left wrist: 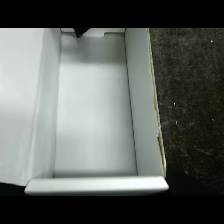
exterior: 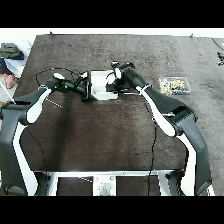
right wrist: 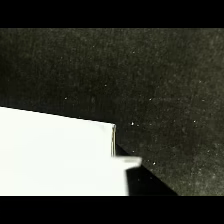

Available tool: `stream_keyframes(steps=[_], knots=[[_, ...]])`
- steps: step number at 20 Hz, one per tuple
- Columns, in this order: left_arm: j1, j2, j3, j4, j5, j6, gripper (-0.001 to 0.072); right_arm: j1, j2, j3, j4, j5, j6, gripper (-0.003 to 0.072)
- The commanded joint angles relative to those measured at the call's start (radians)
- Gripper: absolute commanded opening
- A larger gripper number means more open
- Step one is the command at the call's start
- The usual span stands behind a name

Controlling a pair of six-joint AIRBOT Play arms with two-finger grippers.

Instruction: Fold the box and place the chain.

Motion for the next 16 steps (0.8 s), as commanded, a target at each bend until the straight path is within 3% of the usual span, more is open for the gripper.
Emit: stream_keyframes(steps=[1, 4, 6, 14, 15, 16], knots=[[0.001, 0.001, 0.001, 0.002, -0.001, 0.005, 0.0345, 0.001, -0.002, 0.004, 0.011, 0.006, 0.011, 0.0051], [0.001, 0.001, 0.001, 0.002, -0.001, 0.005, 0.0345, 0.000, -0.001, 0.004, 0.011, 0.003, 0.011, 0.0055], [0.001, 0.001, 0.001, 0.002, -0.001, 0.005, 0.0345, 0.000, -0.001, 0.004, 0.012, 0.004, 0.011, 0.0272], [0.001, 0.001, 0.001, 0.002, -0.001, 0.005, 0.0345, 0.000, 0.056, 0.004, 0.005, 0.046, 0.006, 0.0288], [0.001, 0.001, 0.001, 0.002, 0.000, 0.005, 0.0345, 0.000, 0.069, 0.004, -0.002, 0.062, 0.005, 0.0301], [0.001, 0.001, 0.001, 0.002, 0.000, 0.005, 0.0344, -0.002, 0.082, 0.004, -0.008, 0.075, -0.015, 0.0387]])
